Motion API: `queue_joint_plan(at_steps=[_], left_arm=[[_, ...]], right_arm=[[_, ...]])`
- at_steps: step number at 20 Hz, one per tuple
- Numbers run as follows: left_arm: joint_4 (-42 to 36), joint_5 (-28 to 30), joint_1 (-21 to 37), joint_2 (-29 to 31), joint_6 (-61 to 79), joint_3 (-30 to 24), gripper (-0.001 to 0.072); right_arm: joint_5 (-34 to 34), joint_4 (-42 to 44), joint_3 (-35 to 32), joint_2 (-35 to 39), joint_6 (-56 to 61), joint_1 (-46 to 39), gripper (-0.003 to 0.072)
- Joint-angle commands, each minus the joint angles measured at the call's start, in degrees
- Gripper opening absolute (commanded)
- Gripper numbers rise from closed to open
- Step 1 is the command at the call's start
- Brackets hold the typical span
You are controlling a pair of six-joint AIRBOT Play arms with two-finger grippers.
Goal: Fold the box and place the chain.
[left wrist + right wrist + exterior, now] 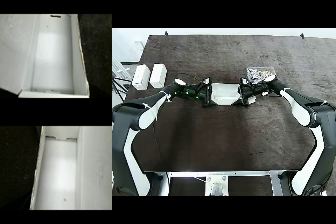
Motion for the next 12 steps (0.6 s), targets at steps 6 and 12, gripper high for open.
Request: queue_joint_plan(at_steps=[6, 12], left_arm=[[0.33, 0.42, 0.0, -0.02, -0.07, 0.04, 0.0466], [0.2, 1.01, 0.0, 0.04, -0.04, 0.04, 0.0466]], right_arm=[[0.0, 0.07, -0.02, 0.0, 0.02, 0.04, 0.0517], [0.0, 0.07, -0.02, 0.0, 0.02, 0.04, 0.0518]])
